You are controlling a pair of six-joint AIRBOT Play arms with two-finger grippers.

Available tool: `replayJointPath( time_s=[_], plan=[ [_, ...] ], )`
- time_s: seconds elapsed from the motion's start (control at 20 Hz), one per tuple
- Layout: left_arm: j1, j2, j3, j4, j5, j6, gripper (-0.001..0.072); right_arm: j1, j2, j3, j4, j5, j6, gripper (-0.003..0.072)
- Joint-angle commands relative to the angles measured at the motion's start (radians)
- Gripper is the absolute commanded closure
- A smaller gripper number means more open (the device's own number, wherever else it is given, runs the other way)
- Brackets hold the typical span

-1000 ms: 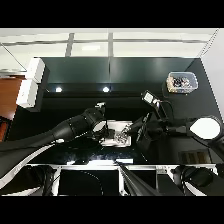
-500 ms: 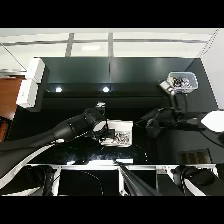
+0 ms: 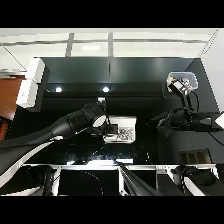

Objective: Fold the box and place the chain.

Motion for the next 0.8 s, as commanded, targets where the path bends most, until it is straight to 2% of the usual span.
replayJointPath(
  time_s=[0.0,0.1,0.25,0.35,0.45,0.5,0.65,0.75],
  plan=[
    [0.014,0.008,0.038,-0.008,-0.036,0.053,0.0039,-0.006,0.002,0.0,-0.008,0.0,0.001,0.0227],
    [0.022,0.045,0.071,-0.023,-0.113,0.204,0.0038,-0.006,0.002,0.0,-0.009,-0.032,0.001,0.0227],
    [0.028,0.172,0.06,-0.016,-0.266,0.512,0.0038,-0.007,0.002,0.0,-0.01,-0.069,0.001,0.0227],
    [0.065,0.286,-0.018,0.109,-0.353,0.549,0.0038,-0.008,0.002,0.0,-0.011,-0.069,0.002,0.0228],
    [0.183,0.419,-0.165,0.1,-0.315,0.564,0.0038,-0.009,0.002,0.0,-0.012,-0.076,0.002,0.0227],
    [0.263,0.484,-0.243,0.023,-0.256,0.62,0.0039,-0.009,0.002,0.0,-0.012,-0.09,0.002,0.0227],
    [0.558,0.627,-0.473,-0.402,-0.048,1.014,0.0038,-0.009,0.001,0.0,-0.012,-0.115,0.002,0.0228],
    [0.731,0.612,-0.592,-0.696,-0.057,1.402,0.0038,-0.008,0.001,0.0,-0.011,-0.104,0.017,0.0227]
  ],
)
